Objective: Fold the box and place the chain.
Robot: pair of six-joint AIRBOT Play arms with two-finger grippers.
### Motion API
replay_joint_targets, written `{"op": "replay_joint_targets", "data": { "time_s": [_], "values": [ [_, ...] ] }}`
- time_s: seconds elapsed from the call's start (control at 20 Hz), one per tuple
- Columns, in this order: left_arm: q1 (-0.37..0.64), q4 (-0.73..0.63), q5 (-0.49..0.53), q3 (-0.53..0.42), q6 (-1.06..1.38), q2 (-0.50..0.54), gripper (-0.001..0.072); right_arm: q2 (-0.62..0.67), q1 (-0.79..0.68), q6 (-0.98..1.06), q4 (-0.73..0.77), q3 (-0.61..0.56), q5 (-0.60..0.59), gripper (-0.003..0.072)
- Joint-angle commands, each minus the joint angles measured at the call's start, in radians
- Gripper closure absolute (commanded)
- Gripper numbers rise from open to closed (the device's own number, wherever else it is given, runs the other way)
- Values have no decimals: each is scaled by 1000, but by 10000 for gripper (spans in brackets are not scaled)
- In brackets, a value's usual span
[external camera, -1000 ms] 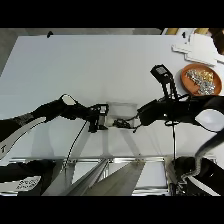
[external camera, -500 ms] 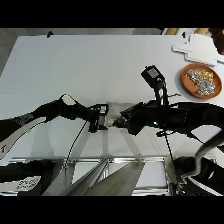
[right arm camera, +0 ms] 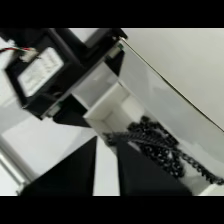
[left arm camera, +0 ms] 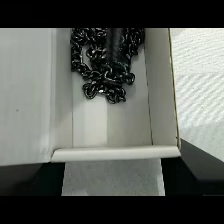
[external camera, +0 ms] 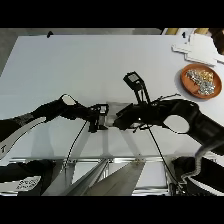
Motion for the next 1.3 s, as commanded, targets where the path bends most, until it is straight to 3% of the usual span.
{"op": "replay_joint_targets", "data": {
  "time_s": [0.0,0.05,0.2,0.35,0.45,0.55,0.65,1.05,1.25],
  "values": [
    [0,0,0,1,0,1,557,-59,1,23,-9,3,2,423],
    [0,0,0,1,0,1,557,-51,1,23,-12,12,6,368],
    [0,0,0,1,0,1,557,-4,-5,23,-72,85,53,368],
    [0,0,0,1,0,1,557,39,-107,74,-140,173,168,382],
    [0,0,0,1,0,1,557,44,-226,87,-151,191,249,401],
    [0,0,0,1,0,1,557,30,-332,86,-182,189,332,512],
    [0,0,0,1,0,1,557,6,-397,87,-225,171,385,511],
    [0,0,0,1,0,1,557,-134,-426,89,-213,13,277,508],
    [0,0,0,1,0,1,557,-211,-426,-112,-186,12,276,508]
  ]
}}
